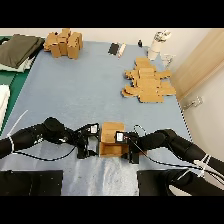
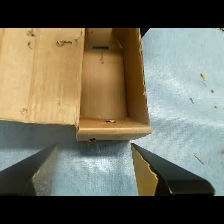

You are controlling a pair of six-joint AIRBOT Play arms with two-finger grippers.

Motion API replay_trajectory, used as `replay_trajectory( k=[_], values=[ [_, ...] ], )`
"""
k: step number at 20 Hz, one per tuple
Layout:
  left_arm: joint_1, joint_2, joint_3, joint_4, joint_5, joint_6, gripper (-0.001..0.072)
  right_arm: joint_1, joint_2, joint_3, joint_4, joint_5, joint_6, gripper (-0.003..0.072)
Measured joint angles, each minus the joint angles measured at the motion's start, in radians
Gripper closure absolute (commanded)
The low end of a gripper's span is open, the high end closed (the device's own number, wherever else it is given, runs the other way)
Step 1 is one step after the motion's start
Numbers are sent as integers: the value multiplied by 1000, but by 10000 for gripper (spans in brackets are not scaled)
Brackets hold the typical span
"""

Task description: Fold the box.

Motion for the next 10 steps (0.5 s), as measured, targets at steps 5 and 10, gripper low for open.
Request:
replay_trajectory(
  k=[5,10],
  values=[
    [-32,3,-1,29,-7,-9,10,0,0,0,0,0,0,175],
    [-81,-11,1,38,13,-12,10,0,0,0,-2,-1,-2,175]
  ],
)
